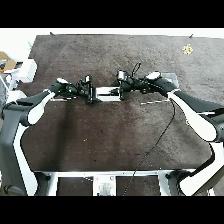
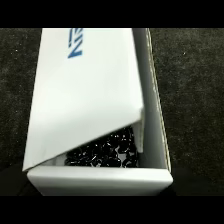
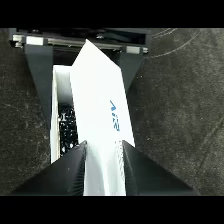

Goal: Fold the box and place the chain.

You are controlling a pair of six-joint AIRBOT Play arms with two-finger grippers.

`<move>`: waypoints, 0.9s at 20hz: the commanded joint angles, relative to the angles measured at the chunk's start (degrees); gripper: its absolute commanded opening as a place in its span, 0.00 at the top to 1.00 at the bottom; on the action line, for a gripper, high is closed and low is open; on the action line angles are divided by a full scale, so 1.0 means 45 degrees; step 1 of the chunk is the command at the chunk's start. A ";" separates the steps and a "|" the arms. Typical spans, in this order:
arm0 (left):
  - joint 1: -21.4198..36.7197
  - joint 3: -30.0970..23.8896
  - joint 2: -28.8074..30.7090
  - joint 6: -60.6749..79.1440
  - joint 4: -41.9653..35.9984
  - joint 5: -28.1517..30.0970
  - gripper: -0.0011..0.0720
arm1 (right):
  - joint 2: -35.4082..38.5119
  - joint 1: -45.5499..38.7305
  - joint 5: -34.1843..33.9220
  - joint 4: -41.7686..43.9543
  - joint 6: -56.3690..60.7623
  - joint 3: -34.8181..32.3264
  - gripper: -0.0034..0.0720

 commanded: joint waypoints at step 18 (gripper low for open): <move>-0.0010 0.0010 0.0010 0.0015 0.0019 -0.0005 0.59 | 0.0000 -0.0743 0.1909 0.0840 0.1438 -0.0729 0.60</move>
